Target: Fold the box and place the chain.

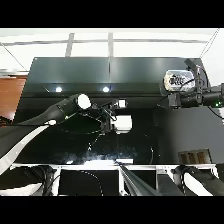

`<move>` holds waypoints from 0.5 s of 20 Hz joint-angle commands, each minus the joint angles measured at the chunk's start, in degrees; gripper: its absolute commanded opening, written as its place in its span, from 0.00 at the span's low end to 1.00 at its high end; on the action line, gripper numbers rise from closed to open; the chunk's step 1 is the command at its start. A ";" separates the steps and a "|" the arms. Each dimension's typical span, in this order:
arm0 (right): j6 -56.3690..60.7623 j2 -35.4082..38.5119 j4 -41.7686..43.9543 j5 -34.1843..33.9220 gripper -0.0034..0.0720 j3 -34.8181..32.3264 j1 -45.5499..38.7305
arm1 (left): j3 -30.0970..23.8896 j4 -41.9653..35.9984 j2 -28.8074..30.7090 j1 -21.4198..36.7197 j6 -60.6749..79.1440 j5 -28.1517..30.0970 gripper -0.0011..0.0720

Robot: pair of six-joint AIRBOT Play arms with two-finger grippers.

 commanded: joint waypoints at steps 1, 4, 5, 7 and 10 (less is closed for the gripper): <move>0.04 0.02 0.00 -0.61 0.06 0.04 -0.04 | 0.02 0.94 -2.23 -1.57 -0.20 2.10 1.00; 0.07 0.02 0.00 -0.79 0.06 0.04 -0.04 | -0.07 4.72 -2.27 -3.50 -1.33 4.11 1.00; 0.07 0.02 0.00 -1.11 0.06 0.04 -0.04 | -0.07 5.92 -2.27 -3.89 -1.99 4.26 0.94; 0.13 0.02 0.02 -1.70 0.06 0.04 -0.04 | 0.11 8.90 -1.31 -3.87 -7.48 4.15 0.49; 0.46 0.02 0.02 -1.53 0.06 0.04 -0.04 | 1.88 17.62 2.36 1.07 -20.70 2.43 0.49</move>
